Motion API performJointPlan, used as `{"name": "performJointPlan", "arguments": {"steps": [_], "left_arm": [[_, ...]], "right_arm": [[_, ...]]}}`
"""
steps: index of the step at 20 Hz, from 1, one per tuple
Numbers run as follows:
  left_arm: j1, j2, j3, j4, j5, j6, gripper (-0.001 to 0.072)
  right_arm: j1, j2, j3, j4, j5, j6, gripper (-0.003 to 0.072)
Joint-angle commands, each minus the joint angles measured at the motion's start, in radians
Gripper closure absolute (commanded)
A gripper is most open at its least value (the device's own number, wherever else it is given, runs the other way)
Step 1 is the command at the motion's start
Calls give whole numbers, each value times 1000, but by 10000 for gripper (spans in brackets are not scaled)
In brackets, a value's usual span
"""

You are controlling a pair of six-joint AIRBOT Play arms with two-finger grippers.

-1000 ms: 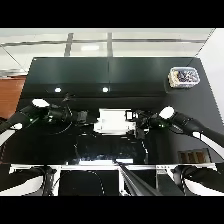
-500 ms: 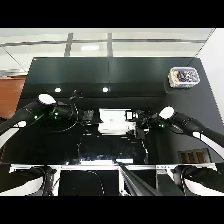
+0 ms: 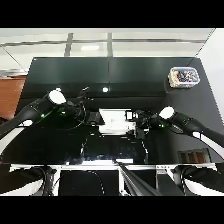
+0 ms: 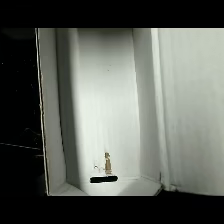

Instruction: Fold the box and place the chain.

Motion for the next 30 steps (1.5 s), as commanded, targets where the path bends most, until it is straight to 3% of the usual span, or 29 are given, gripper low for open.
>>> {"name": "performJointPlan", "arguments": {"steps": [1, 10, 14, 18, 22, 23, 24, 26, 28, 29, 30], "left_arm": [[-95, 1, 45, 182, 87, -217, 255], [-230, 0, 62, 557, 127, -600, 256], [-284, -43, 108, 694, 17, -708, 256], [-355, -134, 218, 702, -45, -769, 256], [-369, -162, 234, 703, -78, -904, 256], [-369, -162, 235, 703, -74, -921, 279], [-369, -162, 234, 703, -79, -924, 366], [-369, -162, 234, 690, -81, -928, 442], [-369, -163, 234, 690, -77, -953, 632], [-370, -163, 234, 689, -77, -953, 683], [-369, -163, 235, 672, -77, -953, 683]], "right_arm": [[1, 0, 1, 0, 0, 0, 485], [1, 0, 1, 0, 0, 0, 484], [1, 0, 1, 0, 0, 0, 485], [1, 0, 1, 0, 0, 0, 485], [1, 0, 1, 0, 0, 0, 485], [1, 0, 1, 0, 0, 0, 485], [1, 0, 1, 0, 1, 0, 484], [1, 0, 1, 0, 1, 0, 485], [1, 0, 1, 0, 1, 0, 485], [1, 0, 1, 0, 1, 0, 485], [1, 0, 1, 0, 1, 0, 485]]}}
